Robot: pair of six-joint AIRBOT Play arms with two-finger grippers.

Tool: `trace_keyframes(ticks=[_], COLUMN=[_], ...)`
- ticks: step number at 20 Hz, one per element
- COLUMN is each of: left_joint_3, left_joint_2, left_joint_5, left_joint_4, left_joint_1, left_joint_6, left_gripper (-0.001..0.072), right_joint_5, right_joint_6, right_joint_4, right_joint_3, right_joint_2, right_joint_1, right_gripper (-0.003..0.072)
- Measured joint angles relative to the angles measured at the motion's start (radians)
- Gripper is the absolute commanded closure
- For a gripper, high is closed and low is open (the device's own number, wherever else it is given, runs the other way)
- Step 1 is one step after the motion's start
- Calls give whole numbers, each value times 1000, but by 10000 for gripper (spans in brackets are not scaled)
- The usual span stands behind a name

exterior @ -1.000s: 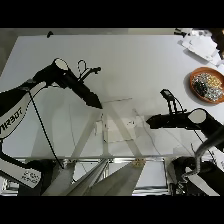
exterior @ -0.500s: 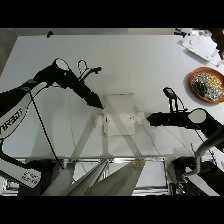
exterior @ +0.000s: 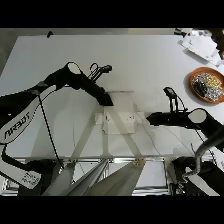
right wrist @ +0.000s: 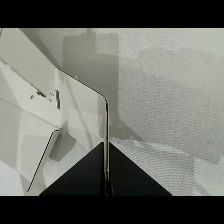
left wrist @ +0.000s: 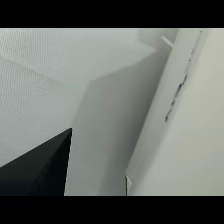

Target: Fold the box and place the chain.

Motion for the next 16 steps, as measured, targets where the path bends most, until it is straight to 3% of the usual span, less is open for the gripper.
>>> trace_keyframes(ticks=[6, 10, 13, 14, 16], left_joint_3=[0, 0, 0, 0, 0], left_joint_2=[-8, -31, -39, -41, -43], left_joint_5=[3, -13, -27, -39, -61], left_joint_4=[57, 26, -38, -55, -68], left_joint_1=[-7, -7, -8, -8, -8], left_joint_6=[10, 31, 81, 101, 138], left_gripper=[154, 173, 643, 699, 701], right_joint_5=[0, 0, 0, -2, -3], right_joint_6=[0, 0, 1, 1, 0], right_joint_4=[2, 2, 2, 4, 1], right_joint_3=[0, 0, 0, 0, 0], right_joint_2=[0, 0, 0, 0, 0], right_joint_1=[0, 0, 0, 0, 0], right_gripper=[672, 672, 671, 671, 668])
